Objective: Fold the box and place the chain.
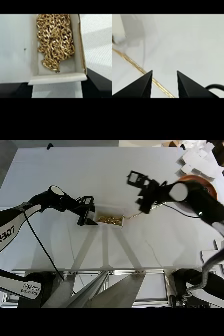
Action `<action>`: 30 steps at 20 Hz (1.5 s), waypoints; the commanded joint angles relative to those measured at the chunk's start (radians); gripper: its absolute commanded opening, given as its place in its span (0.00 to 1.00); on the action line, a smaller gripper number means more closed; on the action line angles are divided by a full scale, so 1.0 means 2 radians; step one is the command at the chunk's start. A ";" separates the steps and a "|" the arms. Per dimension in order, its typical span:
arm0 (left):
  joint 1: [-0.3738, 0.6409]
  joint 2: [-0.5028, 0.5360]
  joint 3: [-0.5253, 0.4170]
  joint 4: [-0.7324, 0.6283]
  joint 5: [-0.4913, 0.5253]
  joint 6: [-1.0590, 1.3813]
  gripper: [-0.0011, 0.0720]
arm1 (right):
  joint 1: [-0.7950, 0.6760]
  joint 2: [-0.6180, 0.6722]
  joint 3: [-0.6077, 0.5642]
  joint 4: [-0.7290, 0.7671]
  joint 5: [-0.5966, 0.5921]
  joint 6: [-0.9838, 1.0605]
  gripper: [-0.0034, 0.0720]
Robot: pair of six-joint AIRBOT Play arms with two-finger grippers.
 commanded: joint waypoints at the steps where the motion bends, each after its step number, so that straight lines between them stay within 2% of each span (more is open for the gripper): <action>1: 0.000 0.000 0.000 0.000 0.000 0.000 0.30 | -0.071 -0.005 0.000 0.019 0.029 -0.143 0.50; 3: 0.000 0.000 0.000 0.000 0.000 0.000 0.30 | -0.089 -0.029 0.000 0.031 0.035 -0.207 0.50; 7: 0.000 0.000 0.000 0.000 0.000 0.000 0.30 | -0.091 -0.098 0.000 0.029 0.043 -0.269 0.51; 12: 0.000 0.000 0.000 0.000 0.000 0.000 0.30 | -0.084 -0.152 0.000 0.029 0.044 -0.270 0.51; 20: 0.000 0.000 0.000 0.000 0.000 0.000 0.30 | -0.084 -0.182 0.000 0.029 0.037 -0.269 0.50; 21: 0.000 0.000 0.000 0.000 0.000 0.000 0.30 | -0.084 -0.184 0.000 0.029 0.037 -0.269 0.44; 23: 0.000 0.000 0.000 0.000 0.000 0.000 0.30 | -0.084 -0.183 0.000 0.029 0.043 -0.264 0.06; 30: 0.000 0.000 0.000 0.000 0.000 0.000 0.30 | -0.081 -0.150 0.000 0.031 0.071 -0.260 0.05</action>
